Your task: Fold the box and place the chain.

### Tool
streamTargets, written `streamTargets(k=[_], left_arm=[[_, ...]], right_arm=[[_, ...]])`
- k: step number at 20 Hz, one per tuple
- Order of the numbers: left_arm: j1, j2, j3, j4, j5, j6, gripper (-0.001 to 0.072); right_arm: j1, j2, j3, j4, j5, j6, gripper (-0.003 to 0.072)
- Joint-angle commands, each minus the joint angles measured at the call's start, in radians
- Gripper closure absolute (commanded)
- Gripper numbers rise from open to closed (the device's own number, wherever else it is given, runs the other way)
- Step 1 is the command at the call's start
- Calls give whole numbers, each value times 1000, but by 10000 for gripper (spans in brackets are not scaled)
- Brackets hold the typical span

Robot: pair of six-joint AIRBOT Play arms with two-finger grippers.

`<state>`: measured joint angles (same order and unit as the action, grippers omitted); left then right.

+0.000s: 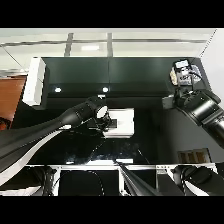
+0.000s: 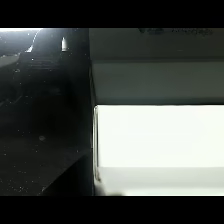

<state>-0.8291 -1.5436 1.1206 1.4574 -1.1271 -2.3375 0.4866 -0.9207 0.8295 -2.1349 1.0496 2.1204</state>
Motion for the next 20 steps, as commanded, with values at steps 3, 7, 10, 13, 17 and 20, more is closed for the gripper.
streamTargets(k=[3,7,10,13,17,20], left_arm=[[1,0,0,0,0,0,679],[1,0,0,0,0,0,679],[1,0,0,0,-1,0,679],[1,0,0,0,-1,0,679],[1,0,0,0,0,0,679],[1,-1,0,0,0,0,679]], right_arm=[[-332,-109,-118,-5,-561,132,-31],[-491,-328,64,55,-519,119,-29],[-568,-529,384,123,-341,73,-22],[-649,-754,745,326,-108,-38,-22],[-724,-986,1077,460,122,-105,-22],[-733,-1066,1163,463,128,-105,-22]])
